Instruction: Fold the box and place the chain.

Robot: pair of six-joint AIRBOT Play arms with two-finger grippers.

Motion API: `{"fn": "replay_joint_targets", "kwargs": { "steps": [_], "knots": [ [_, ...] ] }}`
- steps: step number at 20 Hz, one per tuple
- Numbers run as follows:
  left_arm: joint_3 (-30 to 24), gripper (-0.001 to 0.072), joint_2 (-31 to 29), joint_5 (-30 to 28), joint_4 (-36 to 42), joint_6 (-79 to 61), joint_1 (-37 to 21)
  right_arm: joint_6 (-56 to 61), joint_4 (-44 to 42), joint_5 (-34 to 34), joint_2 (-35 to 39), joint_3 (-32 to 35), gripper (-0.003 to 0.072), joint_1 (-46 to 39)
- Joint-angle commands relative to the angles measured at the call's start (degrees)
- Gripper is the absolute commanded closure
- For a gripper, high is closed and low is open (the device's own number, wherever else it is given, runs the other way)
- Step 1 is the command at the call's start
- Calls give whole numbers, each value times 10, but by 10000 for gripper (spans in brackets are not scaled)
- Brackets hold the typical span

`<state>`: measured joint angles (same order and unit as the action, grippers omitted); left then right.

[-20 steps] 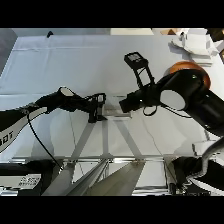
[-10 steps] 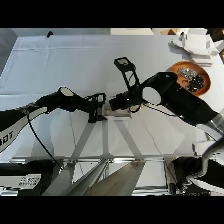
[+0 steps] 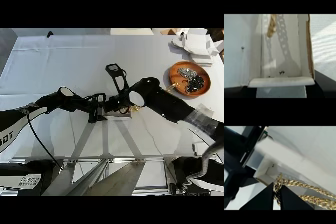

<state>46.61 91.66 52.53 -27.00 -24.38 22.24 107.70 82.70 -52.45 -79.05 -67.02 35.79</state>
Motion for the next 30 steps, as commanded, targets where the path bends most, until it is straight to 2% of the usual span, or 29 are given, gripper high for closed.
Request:
{"fn": "replay_joint_targets", "kwargs": {
  "steps": [1, 2, 3, 5, 10, 12, 15, 17, 19, 21, 23, 24, 30],
  "knots": [
    [0, 483, 0, 0, 0, 0, 0, 4, 15, 8, -22, 0, 679, 3],
    [0, 483, 0, 0, 0, 0, 0, 5, 16, 10, -23, 0, 676, 3],
    [0, 483, 0, 0, 0, 0, 0, 5, 18, 14, -23, 0, 630, 3],
    [0, 483, 0, 0, 0, 0, 0, 4, 18, 15, -22, 0, 462, 3],
    [0, 483, 0, 0, 0, 0, 0, -3, 46, 2, 13, 0, 459, 3],
    [0, 483, 0, 0, 0, 0, 0, -24, 107, -22, 54, 0, 459, 3],
    [0, 483, 0, 0, 0, 0, 0, -33, 262, -108, 123, 0, 458, 3],
    [0, 483, 0, 0, 0, 0, 0, -31, 326, -171, 155, 0, 393, -15],
    [0, 483, 0, 0, 0, 0, 0, -19, 321, -213, 169, 0, 362, -60],
    [0, 483, 0, 0, 0, 0, 0, 1, 309, -233, 169, 0, 262, -111],
    [0, 483, 0, 0, 0, 0, 0, 10, 285, -220, 168, 0, 192, -160],
    [0, 483, 0, 0, 0, 0, 0, 10, 271, -213, 165, 0, 115, -182],
    [0, 483, 0, 0, 0, 0, 0, 87, 229, -213, 101, 1, 105, -284]
  ]
}}
